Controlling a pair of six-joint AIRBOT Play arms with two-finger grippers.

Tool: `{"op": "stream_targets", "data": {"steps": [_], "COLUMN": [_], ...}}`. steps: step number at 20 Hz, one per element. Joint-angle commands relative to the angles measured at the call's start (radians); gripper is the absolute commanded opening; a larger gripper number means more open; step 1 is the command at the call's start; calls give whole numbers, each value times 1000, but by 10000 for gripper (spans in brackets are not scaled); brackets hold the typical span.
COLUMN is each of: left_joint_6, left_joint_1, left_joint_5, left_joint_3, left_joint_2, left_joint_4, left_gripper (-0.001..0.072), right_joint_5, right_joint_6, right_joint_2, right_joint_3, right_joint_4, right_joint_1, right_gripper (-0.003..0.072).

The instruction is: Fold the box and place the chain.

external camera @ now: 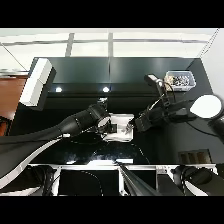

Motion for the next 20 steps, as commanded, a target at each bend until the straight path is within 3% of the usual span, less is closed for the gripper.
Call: {"op": "stream_targets", "data": {"steps": [1,6,8,9,12,15,17,19,20], "left_joint_6": [0,0,0,0,0,0,0,0,0], "left_joint_1": [1,1,1,0,1,0,0,0,1], "left_joint_5": [0,0,0,0,1,0,1,0,0], "left_joint_3": [0,0,0,0,0,0,0,0,0], "left_joint_2": [0,0,0,0,0,0,0,0,0], "left_joint_4": [0,0,0,0,0,0,0,0,0], "left_gripper": [28,29,29,29,29,29,29,29,29], "right_joint_5": [-114,-218,-212,-175,-45,-24,-150,-359,-446], "right_joint_6": [20,41,61,54,32,40,117,280,326], "right_joint_2": [-17,-119,-121,-116,-51,8,7,-1,-29], "right_joint_3": [-89,-112,-109,-105,-95,-95,-121,-169,-175], "right_joint_4": [53,60,17,6,-78,-280,-464,-591,-597], "right_joint_1": [3,80,66,44,-78,-232,-318,-379,-407], "right_gripper": [15,26,304,330,330,329,327,312,396]}}
